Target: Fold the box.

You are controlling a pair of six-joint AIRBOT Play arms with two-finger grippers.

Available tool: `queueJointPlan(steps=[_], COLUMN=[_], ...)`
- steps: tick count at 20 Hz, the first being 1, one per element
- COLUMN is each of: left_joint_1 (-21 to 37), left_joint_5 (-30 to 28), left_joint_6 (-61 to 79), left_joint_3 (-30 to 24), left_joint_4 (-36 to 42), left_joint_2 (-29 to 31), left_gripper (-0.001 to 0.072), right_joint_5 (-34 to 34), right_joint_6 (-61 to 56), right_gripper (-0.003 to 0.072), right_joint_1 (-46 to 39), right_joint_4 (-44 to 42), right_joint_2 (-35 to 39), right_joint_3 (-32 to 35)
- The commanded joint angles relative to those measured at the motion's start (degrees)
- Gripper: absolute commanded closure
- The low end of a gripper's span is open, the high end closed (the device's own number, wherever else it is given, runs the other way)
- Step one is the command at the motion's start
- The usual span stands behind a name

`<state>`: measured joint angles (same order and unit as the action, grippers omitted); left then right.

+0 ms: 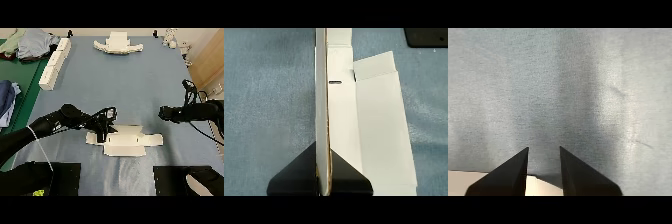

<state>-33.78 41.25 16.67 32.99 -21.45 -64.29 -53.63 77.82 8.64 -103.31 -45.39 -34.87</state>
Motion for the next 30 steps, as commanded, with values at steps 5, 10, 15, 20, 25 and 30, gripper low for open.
queueJointPlan(steps=[5,10,15,20,25,30], left_joint_1=[-0.07,-0.07,-0.07,-0.07,-0.07,-0.09], left_joint_5=[-0.37,-0.33,-0.33,-0.35,-0.35,-0.33], left_joint_6=[-0.22,-0.2,-0.2,-0.2,-0.2,-0.2], left_joint_3=[-0.02,-0.02,-0.02,-0.02,-0.02,-0.02], left_joint_4=[-0.44,-0.42,-0.42,-0.42,-0.42,-0.42], left_joint_2=[-0.28,-0.28,-0.28,-0.28,-0.28,-0.28], left_gripper=[0.0696,0.0696,0.0696,0.0696,0.0696,0.0696], right_joint_5=[-7.3,-12.13,-11.98,-7.96,-2.97,3.91], right_joint_6=[5.55,3.1,4.28,11.91,13.88,5.6], right_gripper=[0.0685,0.0686,0.0677,0.0116,0.0093,0.0097], right_joint_1=[2.75,17.68,40.11,57.24,59.58,59.58], right_joint_4=[-7.82,-7.26,-5.53,8.5,22.82,28.65], right_joint_2=[0.24,6.14,12.83,8.35,-0.31,-4.2], right_joint_3=[-0.04,0.04,5.14,8.33,8.33,8.26])
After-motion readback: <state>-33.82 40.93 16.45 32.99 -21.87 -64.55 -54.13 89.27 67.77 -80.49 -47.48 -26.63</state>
